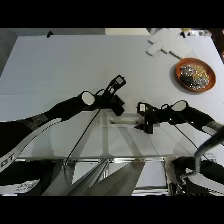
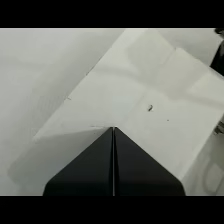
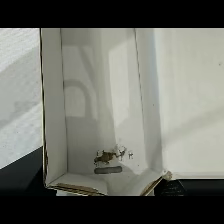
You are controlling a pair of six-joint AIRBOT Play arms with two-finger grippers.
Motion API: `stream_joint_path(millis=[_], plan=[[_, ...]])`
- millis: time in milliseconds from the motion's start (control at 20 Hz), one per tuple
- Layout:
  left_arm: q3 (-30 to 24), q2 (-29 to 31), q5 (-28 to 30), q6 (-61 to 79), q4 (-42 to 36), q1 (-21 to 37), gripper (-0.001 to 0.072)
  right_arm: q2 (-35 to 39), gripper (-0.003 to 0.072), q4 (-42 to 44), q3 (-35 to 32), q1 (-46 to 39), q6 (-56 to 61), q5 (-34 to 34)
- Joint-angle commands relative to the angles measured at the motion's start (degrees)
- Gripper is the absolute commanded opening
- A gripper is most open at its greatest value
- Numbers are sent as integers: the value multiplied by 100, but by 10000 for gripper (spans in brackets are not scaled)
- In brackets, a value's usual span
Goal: Fold the box and place the chain.
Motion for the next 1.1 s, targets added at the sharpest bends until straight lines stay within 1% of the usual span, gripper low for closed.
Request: stream_joint_path(millis=[0,100,150,200,300,350,400,500,600,650,800,850,900,1000,1050], plan=[[0,461,-243,-50,605,136,3,4,223,2,0,0,4,2],[0,929,-686,-332,1370,321,3,4,223,2,0,0,4,2],[-2,1165,-1003,-588,1849,433,3,4,223,2,0,0,4,2],[-4,1377,-1388,-772,2319,522,3,4,223,2,0,0,4,2],[-7,1663,-2437,-780,3185,678,3,4,223,2,0,0,4,4],[-28,1690,-2959,-678,3445,752,3,4,223,2,0,0,4,2],[-146,1679,-3209,-540,3493,804,5,4,223,2,0,0,4,2],[-603,1670,-3040,-68,3230,800,7,4,223,2,0,0,4,2],[-1080,1637,-2675,415,2662,745,7,4,223,2,0,0,4,2],[-1226,1606,-2605,522,2505,743,7,4,223,2,0,0,4,2],[-1303,1508,-2610,557,2588,748,8,4,223,2,0,0,4,2],[-1305,1488,-2533,610,2643,748,13,4,223,2,0,0,4,2],[-1303,1469,-2391,627,2693,748,83,4,223,2,0,0,4,2],[-1303,1467,-2006,944,2717,745,356,4,223,2,0,0,4,2],[-1303,1467,-1829,1224,2715,745,441,4,223,2,0,0,4,2]])
